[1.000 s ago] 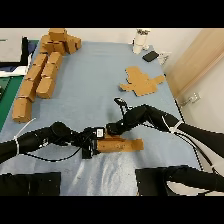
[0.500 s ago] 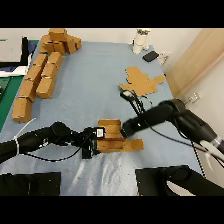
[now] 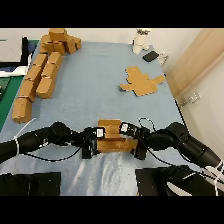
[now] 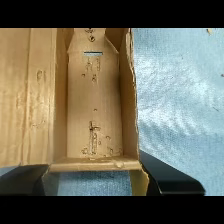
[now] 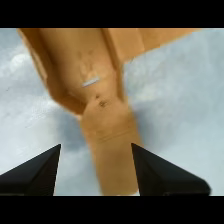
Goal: Fold the box.
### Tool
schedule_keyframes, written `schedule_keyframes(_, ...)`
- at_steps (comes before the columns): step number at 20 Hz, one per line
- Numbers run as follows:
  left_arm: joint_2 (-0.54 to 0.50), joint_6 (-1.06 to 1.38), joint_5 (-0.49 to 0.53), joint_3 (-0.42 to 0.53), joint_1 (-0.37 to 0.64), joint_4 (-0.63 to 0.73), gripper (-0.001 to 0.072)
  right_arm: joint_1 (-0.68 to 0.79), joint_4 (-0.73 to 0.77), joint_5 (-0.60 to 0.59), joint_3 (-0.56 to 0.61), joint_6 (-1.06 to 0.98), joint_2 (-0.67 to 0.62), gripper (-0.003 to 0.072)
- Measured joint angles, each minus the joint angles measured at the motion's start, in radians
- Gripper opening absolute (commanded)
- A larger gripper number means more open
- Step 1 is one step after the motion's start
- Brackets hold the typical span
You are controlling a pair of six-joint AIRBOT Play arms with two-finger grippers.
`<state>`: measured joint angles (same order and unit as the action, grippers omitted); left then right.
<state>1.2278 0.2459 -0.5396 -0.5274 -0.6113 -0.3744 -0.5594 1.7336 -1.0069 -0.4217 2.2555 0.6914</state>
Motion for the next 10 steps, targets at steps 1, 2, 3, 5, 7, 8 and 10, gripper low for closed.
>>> schedule_keyframes(1, 0.000, 0.000, 0.000, 0.000, 0.000, 0.000, 0.0392, 0.000, -0.004, 0.040, 0.006, 0.035, 0.003, 0.0668)
schedule_keyframes(2, 0.000, 0.000, 0.000, 0.000, 0.000, 0.000, 0.0392, -0.002, 0.002, 0.073, 0.010, 0.071, 0.008, 0.0668)
schedule_keyframes(3, 0.000, 0.000, 0.000, 0.000, 0.000, 0.000, 0.0392, -0.002, 0.014, 0.098, 0.013, 0.101, 0.016, 0.0667)
schedule_keyframes(5, 0.000, 0.000, -0.001, 0.000, 0.000, 0.000, 0.0391, -0.003, 0.059, 0.133, 0.017, 0.163, 0.034, 0.0667)
schedule_keyframes(7, 0.000, 0.000, -0.001, 0.000, 0.000, 0.000, 0.0392, -0.003, 0.103, 0.154, 0.019, 0.214, 0.045, 0.0653)
schedule_keyframes(8, 0.000, 0.000, -0.001, 0.000, 0.000, 0.000, 0.0392, -0.003, 0.119, 0.162, 0.019, 0.230, 0.048, 0.0646)
schedule_keyframes(10, 0.000, 0.000, -0.002, 0.000, 0.000, 0.000, 0.0392, -0.003, 0.141, 0.171, 0.020, 0.254, 0.053, 0.0391)
